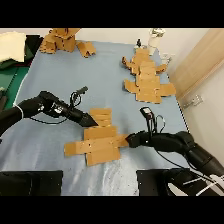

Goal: Fold the box.

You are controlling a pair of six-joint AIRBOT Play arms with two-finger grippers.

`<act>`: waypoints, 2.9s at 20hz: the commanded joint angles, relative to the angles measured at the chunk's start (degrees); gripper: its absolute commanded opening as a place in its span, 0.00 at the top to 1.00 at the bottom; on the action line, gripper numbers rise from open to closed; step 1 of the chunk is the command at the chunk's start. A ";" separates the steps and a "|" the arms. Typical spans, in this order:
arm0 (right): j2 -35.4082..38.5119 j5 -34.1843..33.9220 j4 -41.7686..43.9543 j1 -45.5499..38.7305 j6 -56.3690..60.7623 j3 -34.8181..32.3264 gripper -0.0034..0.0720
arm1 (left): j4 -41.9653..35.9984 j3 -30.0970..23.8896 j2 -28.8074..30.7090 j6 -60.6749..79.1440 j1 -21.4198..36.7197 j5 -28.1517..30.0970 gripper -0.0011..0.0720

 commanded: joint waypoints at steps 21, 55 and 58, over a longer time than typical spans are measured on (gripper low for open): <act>-0.07 -21.00 -7.85 -4.46 12.76 13.73 0.95 | -11.34 -7.19 10.21 31.67 -20.70 27.52 0.97; -0.09 -10.95 -2.89 -4.44 11.45 5.64 0.95 | -17.66 -16.11 11.87 44.72 -20.81 26.21 0.97; -0.09 -10.95 -3.02 -4.44 11.45 5.64 0.95 | -17.66 -16.20 11.85 44.72 -20.81 26.25 0.97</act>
